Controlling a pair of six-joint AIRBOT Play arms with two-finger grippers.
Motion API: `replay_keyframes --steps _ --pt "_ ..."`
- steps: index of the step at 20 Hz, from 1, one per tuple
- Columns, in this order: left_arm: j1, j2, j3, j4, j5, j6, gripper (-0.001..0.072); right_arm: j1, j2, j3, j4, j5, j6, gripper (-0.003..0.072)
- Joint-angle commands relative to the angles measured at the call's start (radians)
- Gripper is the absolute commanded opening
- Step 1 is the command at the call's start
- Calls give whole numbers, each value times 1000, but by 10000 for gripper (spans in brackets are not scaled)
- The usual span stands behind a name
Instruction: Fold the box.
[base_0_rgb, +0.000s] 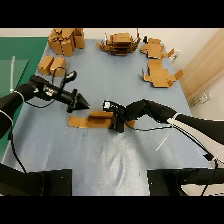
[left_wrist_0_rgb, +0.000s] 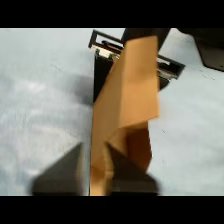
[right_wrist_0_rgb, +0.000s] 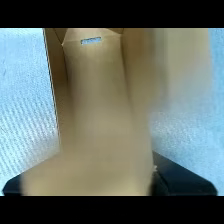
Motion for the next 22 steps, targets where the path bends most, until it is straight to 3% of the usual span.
replay_keyframes --steps 1,3,6,9,11,14,16,17,19,22 --pt "97 21 30 124 -164 -151 13 0 -1 0 0 0 0 221" --pt "126 86 -17 140 -143 -212 11 0 -1 0 0 -1 0 221" --pt "92 229 -161 144 -91 -228 11 0 -1 0 0 0 0 221" --pt "-50 358 -300 129 9 -248 12 1 -1 0 1 0 0 221" --pt "-167 407 -320 81 112 -247 13 0 -1 0 1 0 0 221" --pt "-299 415 -301 42 405 -217 13 1 -1 0 1 0 0 221" --pt "-346 413 -298 44 654 -206 13 1 -1 0 1 -2 0 221" --pt "-352 408 -298 42 726 -191 13 1 -1 0 1 -3 0 221" --pt "-351 377 -290 43 785 -165 13 0 -1 0 1 -3 0 221" --pt "-351 300 -261 49 780 -148 13 1 -1 0 1 -3 0 221"
